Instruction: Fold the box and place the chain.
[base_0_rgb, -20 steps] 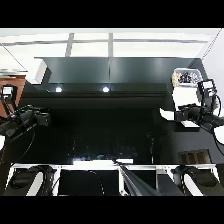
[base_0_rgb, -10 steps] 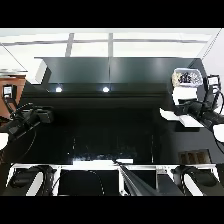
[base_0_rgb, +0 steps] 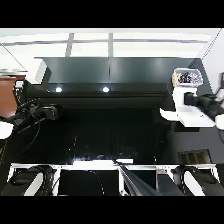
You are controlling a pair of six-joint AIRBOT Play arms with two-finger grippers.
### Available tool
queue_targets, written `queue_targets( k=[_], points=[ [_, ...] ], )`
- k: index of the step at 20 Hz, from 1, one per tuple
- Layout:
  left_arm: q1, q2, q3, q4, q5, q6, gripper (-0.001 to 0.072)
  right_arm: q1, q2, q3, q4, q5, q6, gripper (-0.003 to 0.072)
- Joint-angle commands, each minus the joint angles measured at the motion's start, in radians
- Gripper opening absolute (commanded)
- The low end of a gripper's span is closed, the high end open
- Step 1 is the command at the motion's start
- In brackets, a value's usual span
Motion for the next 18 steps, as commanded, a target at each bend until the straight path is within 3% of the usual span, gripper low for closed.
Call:
queue_targets(
  k=[1, 5, 8, 11, 14, 18],
  points=[
    [-0.004, -0.011, 0.046, 0.403, -0.071, -0.336, 0.0714, -0.313, -0.060, 0.126, -0.034, 0.051, 0.033, 0.0709],
    [-0.005, -0.014, 0.046, 0.460, -0.082, -0.389, 0.0714, -0.639, -0.278, 0.357, -0.057, 0.381, 0.039, 0.0710],
    [-0.006, -0.013, 0.046, 0.459, -0.046, -0.373, 0.0687, -0.681, -0.416, 0.436, -0.025, 0.589, -0.149, 0.0709],
    [-0.006, -0.013, 0.046, 0.459, -0.030, -0.374, 0.0688, -0.625, -0.480, 0.466, 0.006, 0.592, -0.338, 0.0709],
    [-0.006, -0.017, 0.045, 0.412, -0.040, -0.373, 0.0688, -0.537, -0.500, 0.469, 0.006, 0.446, -0.335, 0.0708],
    [-0.006, -0.021, 0.045, 0.417, -0.043, -0.360, 0.0690, -0.491, -0.626, 0.552, -0.008, 0.565, -0.349, 0.0702]
  ],
)
